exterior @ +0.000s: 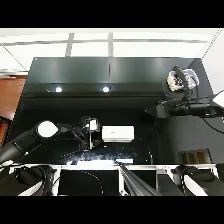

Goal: Fold the box and place the chain.

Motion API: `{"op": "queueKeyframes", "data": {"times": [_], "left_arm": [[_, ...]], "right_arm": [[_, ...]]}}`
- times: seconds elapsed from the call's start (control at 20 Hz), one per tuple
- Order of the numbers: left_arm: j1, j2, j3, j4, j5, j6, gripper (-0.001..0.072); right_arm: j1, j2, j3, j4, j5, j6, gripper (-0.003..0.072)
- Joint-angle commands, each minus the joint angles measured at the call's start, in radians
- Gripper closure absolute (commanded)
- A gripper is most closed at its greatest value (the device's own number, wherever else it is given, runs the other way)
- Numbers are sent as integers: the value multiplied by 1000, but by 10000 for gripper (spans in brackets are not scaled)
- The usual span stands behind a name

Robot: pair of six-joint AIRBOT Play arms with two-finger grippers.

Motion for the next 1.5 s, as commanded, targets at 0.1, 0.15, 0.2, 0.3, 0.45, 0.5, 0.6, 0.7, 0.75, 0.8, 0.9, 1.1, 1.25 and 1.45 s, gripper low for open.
{"op": "queueKeyframes", "data": {"times": [0.1, 0.15, 0.2, 0.3, 0.45, 0.5, 0.6, 0.7, 0.75, 0.8, 0.9, 1.1, 1.25, 1.45], "left_arm": [[-53, -11, 88, 51, -37, -188, 1], [-74, -42, 114, 51, -19, -188, 1], [-97, -77, 144, 51, 5, -188, 2], [-136, -156, 201, 51, 24, -190, 2], [-172, -250, 254, 73, 38, -190, 1], [-181, -267, 264, 75, 49, -190, 1], [-188, -290, 274, 72, 57, -193, 1], [-192, -306, 274, 74, 57, -194, 1], [-192, -308, 274, 72, 58, -194, 1], [-192, -308, 274, 72, 58, -194, 1], [-192, -308, 274, 72, 58, -194, 1], [-192, -311, 274, 72, 58, -194, 1], [-192, -317, 274, 70, 58, -194, 1], [-192, -321, 274, 71, 55, -194, 1]], "right_arm": [[-90, 25, 3, -49, -37, 0, 655], [-90, 25, 3, -51, -46, 1, 655], [-90, 25, 3, -51, -49, 1, 655], [-90, 25, 3, -52, -47, 5, 655], [-90, 25, 3, -52, -47, 11, 655], [-90, 25, 3, -51, -47, 12, 655], [-90, 25, 3, -52, -48, 12, 655], [-90, 25, 3, -52, -48, 12, 655], [-90, 25, 3, -52, -49, 12, 655], [-90, 25, 3, -52, -49, 12, 655], [-90, 25, 3, -52, -48, 12, 655], [-90, 25, 3, -52, -48, 12, 655], [-90, 25, 3, -52, -48, 12, 655], [-90, 25, 3, -52, -48, 13, 655]]}}
